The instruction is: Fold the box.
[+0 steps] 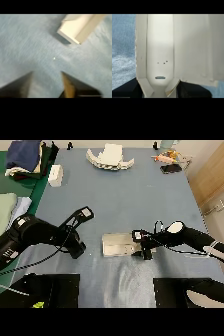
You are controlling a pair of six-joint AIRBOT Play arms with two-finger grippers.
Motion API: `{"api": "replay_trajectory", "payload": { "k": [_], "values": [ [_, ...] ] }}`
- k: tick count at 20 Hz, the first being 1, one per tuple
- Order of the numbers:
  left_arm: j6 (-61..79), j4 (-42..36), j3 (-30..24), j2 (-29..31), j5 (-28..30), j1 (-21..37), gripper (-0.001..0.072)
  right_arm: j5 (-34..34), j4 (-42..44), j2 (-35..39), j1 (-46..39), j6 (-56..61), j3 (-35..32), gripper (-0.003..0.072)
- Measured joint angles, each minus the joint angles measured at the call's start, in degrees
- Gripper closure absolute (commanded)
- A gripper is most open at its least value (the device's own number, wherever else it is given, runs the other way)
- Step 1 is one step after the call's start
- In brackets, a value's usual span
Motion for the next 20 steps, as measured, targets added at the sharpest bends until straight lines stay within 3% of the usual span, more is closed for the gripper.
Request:
{"api": "replay_trajectory", "payload": {
  "k": [4, 7, 13, 20],
  "values": [
    [29.66, -16.63, -10.05, -0.20, 11.06, 6.64, 0.0020, -0.02, -0.02, 0.00, 0.00, 0.00, 0.00, 0.0172],
    [47.04, -25.66, -14.01, -4.07, 15.78, 8.15, 0.0020, -0.02, 0.00, 0.00, 0.00, 0.00, 0.00, 0.0172],
    [66.34, -37.59, -15.61, -14.47, 22.25, 8.85, 0.0020, -0.02, 0.00, 0.00, 0.00, 0.00, 0.00, 0.0172],
    [71.60, -42.66, -14.43, -20.57, 24.94, 5.77, 0.0019, -0.02, 0.00, 0.00, 0.00, 0.00, 0.00, 0.0172]
  ]
}}
